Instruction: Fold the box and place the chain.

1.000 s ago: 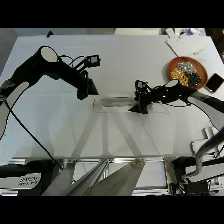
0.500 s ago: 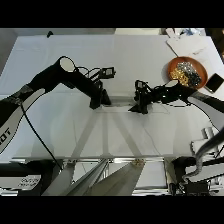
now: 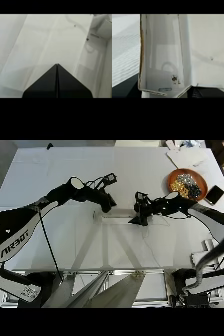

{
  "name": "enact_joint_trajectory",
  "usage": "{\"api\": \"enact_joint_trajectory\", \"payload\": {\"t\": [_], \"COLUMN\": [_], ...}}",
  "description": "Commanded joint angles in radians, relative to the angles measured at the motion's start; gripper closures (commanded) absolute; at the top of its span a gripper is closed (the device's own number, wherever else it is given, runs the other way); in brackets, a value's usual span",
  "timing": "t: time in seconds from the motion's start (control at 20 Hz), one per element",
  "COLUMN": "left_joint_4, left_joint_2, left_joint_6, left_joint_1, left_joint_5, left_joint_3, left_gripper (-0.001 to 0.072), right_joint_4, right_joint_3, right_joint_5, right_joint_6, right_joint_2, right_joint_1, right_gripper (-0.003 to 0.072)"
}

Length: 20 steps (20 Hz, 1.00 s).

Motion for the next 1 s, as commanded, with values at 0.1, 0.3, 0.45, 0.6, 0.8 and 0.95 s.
{"api": "enact_joint_trajectory", "payload": {"t": [0.1,0.3,0.45,0.6,0.8,0.95], "left_joint_4": [-0.002,-0.028,-0.024,-0.022,0.016,0.078], "left_joint_2": [-0.036,0.007,0.045,0.092,0.152,0.187], "left_joint_6": [-0.01,-0.01,-0.01,-0.01,-0.006,0.043], "left_joint_1": [0.002,0.021,0.041,0.071,0.11,0.145], "left_joint_5": [0.025,-0.002,-0.05,-0.11,-0.183,-0.201], "left_joint_3": [-0.001,-0.001,-0.001,-0.001,-0.001,-0.002], "left_gripper": [0.0702,0.0701,0.0701,0.0701,0.0701,0.0701], "right_joint_4": [-0.002,-0.002,-0.002,-0.002,-0.002,-0.002], "right_joint_3": [0.001,0.0,0.001,0.0,0.0,0.0], "right_joint_5": [-0.001,-0.001,-0.001,-0.001,-0.001,-0.001], "right_joint_6": [-0.005,-0.005,-0.005,-0.005,-0.005,-0.005], "right_joint_2": [0.0,0.0,0.0,0.0,0.0,0.0], "right_joint_1": [0.0,0.0,0.0,0.0,0.0,0.0], "right_gripper": [0.0275,0.0275,0.0275,0.0275,0.0275,0.0275]}}
